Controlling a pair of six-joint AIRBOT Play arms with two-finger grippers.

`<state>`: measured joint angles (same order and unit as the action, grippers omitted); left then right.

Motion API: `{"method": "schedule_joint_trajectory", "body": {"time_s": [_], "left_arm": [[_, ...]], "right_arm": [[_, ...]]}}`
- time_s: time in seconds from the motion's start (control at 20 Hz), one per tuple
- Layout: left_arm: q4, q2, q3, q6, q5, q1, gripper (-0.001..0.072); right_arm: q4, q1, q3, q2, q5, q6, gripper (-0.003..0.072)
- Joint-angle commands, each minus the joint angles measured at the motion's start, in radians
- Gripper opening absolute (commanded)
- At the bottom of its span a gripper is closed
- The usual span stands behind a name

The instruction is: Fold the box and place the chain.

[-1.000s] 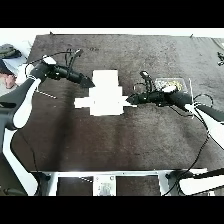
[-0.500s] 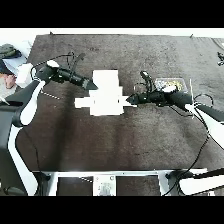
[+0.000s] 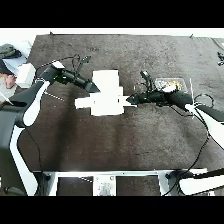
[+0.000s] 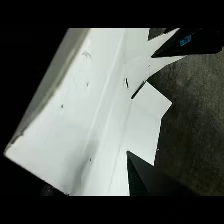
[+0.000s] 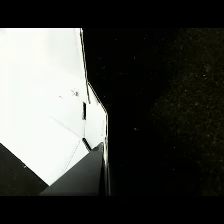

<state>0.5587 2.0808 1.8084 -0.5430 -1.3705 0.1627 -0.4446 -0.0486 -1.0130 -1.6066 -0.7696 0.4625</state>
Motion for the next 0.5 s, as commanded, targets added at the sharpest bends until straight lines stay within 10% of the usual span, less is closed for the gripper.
{"method": "schedule_joint_trajectory", "body": {"time_s": [0.0, 0.25, 0.3, 0.35, 0.45], "left_arm": [[0.01, 0.001, 0.001, 0.002, 0.006, 0.002, 0.0292], [0.01, 0.001, 0.001, 0.003, 0.014, 0.002, 0.0012], [0.01, 0.001, 0.001, 0.016, 0.013, 0.002, 0.0011], [0.01, 0.001, 0.001, 0.043, 0.012, 0.002, 0.0011], [0.01, 0.001, 0.001, 0.116, 0.002, 0.002, 0.0011]], "right_arm": [[-0.001, 0.0, -0.001, 0.001, -0.001, 0.0, -0.0018], [-0.002, -0.002, -0.001, 0.001, -0.001, 0.0, -0.0017], [-0.002, -0.006, -0.001, 0.003, -0.001, 0.0, 0.0023], [-0.002, -0.014, -0.001, 0.006, -0.006, 0.001, 0.0242], [-0.013, -0.042, -0.001, 0.027, -0.026, 0.001, 0.0328]]}}
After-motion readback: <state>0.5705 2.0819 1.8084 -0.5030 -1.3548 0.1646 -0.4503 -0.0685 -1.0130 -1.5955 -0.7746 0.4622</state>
